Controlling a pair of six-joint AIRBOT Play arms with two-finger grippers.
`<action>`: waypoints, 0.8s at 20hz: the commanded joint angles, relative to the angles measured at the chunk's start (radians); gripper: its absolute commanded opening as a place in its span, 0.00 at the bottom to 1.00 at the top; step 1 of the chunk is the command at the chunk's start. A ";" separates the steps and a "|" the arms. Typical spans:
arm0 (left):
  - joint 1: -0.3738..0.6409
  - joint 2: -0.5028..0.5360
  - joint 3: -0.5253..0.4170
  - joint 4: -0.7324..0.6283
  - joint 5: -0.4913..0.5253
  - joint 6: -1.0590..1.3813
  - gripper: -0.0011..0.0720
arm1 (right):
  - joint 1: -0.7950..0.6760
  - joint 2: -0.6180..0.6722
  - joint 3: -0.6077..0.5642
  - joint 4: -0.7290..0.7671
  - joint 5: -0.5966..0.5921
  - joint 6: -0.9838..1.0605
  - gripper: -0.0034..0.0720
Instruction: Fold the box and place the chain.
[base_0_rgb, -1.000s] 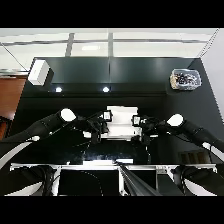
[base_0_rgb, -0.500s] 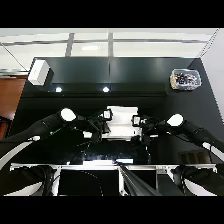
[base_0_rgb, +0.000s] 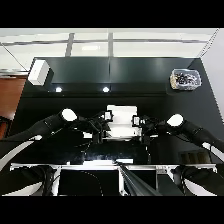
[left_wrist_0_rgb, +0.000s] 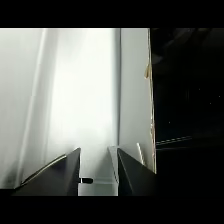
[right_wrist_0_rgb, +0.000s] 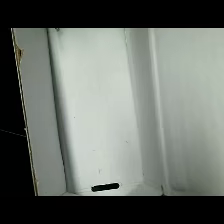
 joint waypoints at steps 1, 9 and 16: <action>-0.001 0.000 0.000 0.000 0.000 0.002 0.28 | 0.000 0.001 0.001 0.002 -0.001 0.001 0.67; 0.000 0.001 0.002 0.006 0.014 0.000 0.16 | 0.000 0.001 0.001 0.002 -0.001 0.001 0.67; 0.180 0.129 0.002 0.170 -0.074 -0.146 0.04 | 0.000 0.001 0.001 0.002 -0.001 0.001 0.67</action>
